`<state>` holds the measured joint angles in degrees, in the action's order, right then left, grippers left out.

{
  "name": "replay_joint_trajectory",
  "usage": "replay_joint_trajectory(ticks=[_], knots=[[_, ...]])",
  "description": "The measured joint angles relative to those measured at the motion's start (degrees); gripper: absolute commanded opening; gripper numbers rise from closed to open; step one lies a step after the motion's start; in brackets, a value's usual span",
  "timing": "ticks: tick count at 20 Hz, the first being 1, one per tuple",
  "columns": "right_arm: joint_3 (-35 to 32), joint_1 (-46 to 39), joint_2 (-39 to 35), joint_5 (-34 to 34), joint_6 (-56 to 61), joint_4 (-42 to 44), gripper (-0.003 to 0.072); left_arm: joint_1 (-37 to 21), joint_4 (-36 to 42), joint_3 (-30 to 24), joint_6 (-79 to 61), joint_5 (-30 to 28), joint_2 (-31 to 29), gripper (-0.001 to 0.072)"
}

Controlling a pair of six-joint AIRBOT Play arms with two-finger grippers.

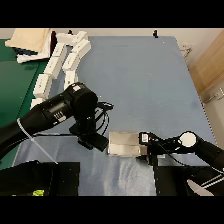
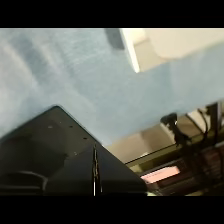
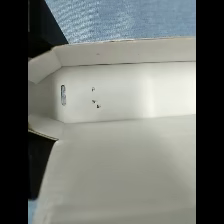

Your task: Fold the box.

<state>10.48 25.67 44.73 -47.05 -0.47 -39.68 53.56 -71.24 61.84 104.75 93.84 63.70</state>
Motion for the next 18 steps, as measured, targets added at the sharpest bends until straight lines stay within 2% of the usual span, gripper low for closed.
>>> replay_joint_trajectory(ticks=[5, 6, 7, 8, 11, 12, 16, 18], knots=[[0.00, -0.02, 0.00, 0.00, 0.00, 0.00, 0.0513, -5.01, -4.02, -0.50, -21.46, -8.11, -0.74, 0.0018], [0.02, -0.02, 0.00, 0.00, 0.00, 0.00, 0.0513, -7.17, -4.26, -1.31, -27.15, -10.27, -0.85, 0.0229], [0.00, 0.00, 0.00, 0.00, 0.00, 0.00, 0.0513, -9.77, -3.32, -2.62, -33.24, -12.52, -1.01, 0.0551], [0.00, 0.00, 0.00, 0.00, 0.00, 0.00, 0.0513, -12.24, -1.70, -4.24, -39.04, -14.49, -1.18, 0.0593], [0.00, 0.00, -0.02, 0.00, 0.00, -0.02, 0.0513, -19.82, 5.18, -11.15, -56.46, -21.38, -1.40, 0.0602], [0.00, -0.02, -0.02, 0.00, 0.00, -0.02, 0.0513, -22.10, 8.15, -14.01, -63.30, -24.04, -1.51, 0.0696], [0.00, 0.00, -0.09, 0.00, 0.00, -0.20, 0.0513, -26.91, 21.35, -24.55, -89.46, -35.52, -2.05, 0.0696], [0.00, 0.00, -0.09, 0.00, 0.00, -0.22, 0.0513, -27.26, 28.22, -28.50, -99.80, -38.53, -2.25, 0.0695]])
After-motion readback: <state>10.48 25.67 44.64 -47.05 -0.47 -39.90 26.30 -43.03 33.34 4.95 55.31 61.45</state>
